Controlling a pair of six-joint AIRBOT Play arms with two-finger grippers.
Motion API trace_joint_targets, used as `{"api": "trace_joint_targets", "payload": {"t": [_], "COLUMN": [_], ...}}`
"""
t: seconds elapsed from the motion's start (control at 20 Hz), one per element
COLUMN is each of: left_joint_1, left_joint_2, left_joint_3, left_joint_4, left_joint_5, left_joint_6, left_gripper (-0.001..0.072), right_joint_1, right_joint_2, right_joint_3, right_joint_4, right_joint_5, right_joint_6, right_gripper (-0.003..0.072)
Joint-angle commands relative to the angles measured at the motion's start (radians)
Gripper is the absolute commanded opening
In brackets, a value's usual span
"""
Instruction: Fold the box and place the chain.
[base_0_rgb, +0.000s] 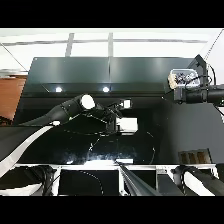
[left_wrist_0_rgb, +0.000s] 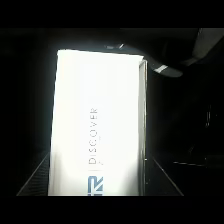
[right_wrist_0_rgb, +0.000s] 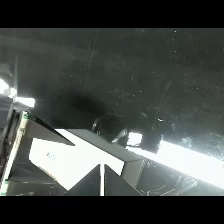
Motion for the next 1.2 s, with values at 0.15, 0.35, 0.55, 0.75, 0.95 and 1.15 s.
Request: {"api": "trace_joint_targets", "payload": {"t": [0.15,0.35,0.55,0.75,0.95,1.15], "left_joint_1": [-0.054,-0.01,0.196,0.568,0.879,1.013], "left_joint_2": [-0.043,-0.002,0.1,0.111,-0.003,-0.237], "left_joint_3": [0.0,0.019,0.019,0.022,0.174,0.485], "left_joint_4": [0.083,0.239,0.424,0.438,0.434,0.435], "left_joint_5": [0.084,0.079,0.016,0.042,0.077,0.024], "left_joint_6": [0.0,-0.27,-0.468,-0.626,-0.734,-0.733], "left_gripper": [0.0708,0.0343,0.0344,0.0354,0.0354,0.0359], "right_joint_1": [0.0,-0.002,-0.01,-0.01,-0.008,-0.008], "right_joint_2": [0.0,0.0,0.0,0.0,0.0,0.0], "right_joint_3": [0.001,0.001,0.001,0.001,0.001,0.001], "right_joint_4": [0.003,0.0,0.0,0.001,0.001,0.003], "right_joint_5": [-0.026,-0.024,-0.025,-0.025,-0.023,-0.02], "right_joint_6": [0.004,0.005,0.005,0.006,0.015,0.039], "right_gripper": [0.0045,0.0045,0.0045,0.0045,0.0045,0.0045]}}
